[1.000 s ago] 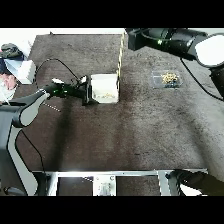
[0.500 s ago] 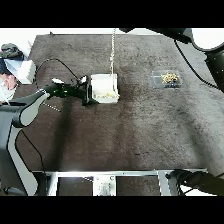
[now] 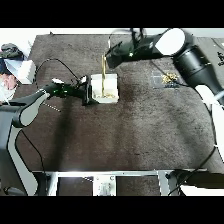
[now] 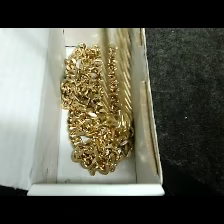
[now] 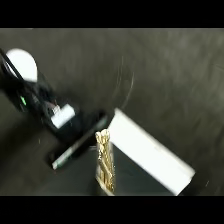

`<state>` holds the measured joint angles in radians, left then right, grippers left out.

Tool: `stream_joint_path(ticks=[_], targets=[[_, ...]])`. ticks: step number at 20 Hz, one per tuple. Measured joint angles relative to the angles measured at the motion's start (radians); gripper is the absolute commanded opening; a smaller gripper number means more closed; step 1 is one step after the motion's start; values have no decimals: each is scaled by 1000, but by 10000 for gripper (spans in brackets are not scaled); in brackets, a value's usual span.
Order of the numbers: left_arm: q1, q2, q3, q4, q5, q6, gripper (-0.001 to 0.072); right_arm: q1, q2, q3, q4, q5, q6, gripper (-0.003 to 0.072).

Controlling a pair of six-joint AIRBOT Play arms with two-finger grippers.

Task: Fold the box and place the chain.

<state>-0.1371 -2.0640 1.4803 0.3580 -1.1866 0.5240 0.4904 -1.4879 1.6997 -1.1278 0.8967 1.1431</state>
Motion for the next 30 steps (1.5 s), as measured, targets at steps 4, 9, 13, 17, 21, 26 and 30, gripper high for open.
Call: stream_joint_path(ticks=[4, 9, 13, 17, 21, 26, 30], targets=[[0, 0, 0, 0, 0, 0, 338, -27, -50, -36, -47, 0, 2, 177], [0, 0, 0, 0, 0, 0, 338, -141, -120, -20, -27, -105, -18, 176], [0, 0, 0, 0, 0, 0, 338, -261, -262, 80, 235, -42, -205, 176], [0, 0, 0, 0, 0, 0, 338, -329, -402, 157, 459, 75, -394, 175], [0, 0, 0, 0, 0, 0, 338, -348, -476, 180, 556, 203, -517, 176], [0, 0, 0, 0, 0, 0, 338, -343, -500, 187, 576, 318, -597, 177], [0, 0, 0, 0, 0, 0, 338, -321, -503, 188, 559, 385, -636, 177]])
